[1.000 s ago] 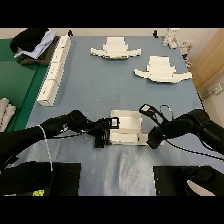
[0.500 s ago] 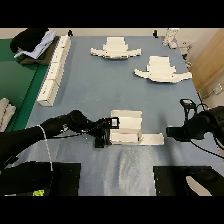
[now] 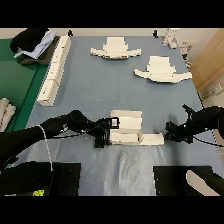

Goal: Fold the box.

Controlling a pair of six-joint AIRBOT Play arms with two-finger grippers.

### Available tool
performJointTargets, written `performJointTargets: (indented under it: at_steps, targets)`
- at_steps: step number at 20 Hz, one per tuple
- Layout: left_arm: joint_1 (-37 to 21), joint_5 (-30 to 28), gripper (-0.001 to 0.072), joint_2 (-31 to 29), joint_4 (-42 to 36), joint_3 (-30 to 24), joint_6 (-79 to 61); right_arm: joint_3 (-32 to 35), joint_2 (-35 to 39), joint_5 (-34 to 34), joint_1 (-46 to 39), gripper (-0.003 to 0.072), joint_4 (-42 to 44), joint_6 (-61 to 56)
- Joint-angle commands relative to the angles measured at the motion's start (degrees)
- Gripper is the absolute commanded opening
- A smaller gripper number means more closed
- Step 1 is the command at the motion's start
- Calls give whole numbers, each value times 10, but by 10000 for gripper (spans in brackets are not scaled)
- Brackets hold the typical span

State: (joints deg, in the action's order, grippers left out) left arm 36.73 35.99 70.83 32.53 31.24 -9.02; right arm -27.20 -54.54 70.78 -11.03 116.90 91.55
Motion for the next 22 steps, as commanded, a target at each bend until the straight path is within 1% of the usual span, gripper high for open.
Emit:
performJointTargets:
  at_steps: [1,2,4,5,6,10,15,18,20,21,22]
  targets:
    - [0,0,425,0,0,1,0,3,-30,2,-22,2,55,64]
    - [0,0,425,0,0,1,0,6,-35,6,-22,2,70,79]
    - [0,0,425,0,0,1,0,11,-40,57,-19,2,127,137]
    - [0,0,425,0,0,1,0,12,-40,82,-12,2,145,156]
    - [0,0,425,0,0,1,0,12,-37,89,-4,2,147,162]
    - [0,0,425,0,0,1,0,24,-33,31,17,2,146,166]
    - [0,0,424,0,0,1,0,33,-32,-14,79,1,148,168]
    - [0,0,425,0,0,1,0,14,-28,-9,101,2,148,165]
    - [0,0,424,0,0,1,0,-3,-13,9,106,5,152,164]
    - [0,0,425,0,0,1,0,-13,-5,28,106,62,153,164]
    - [0,0,425,0,0,1,0,-20,3,39,106,206,154,164]
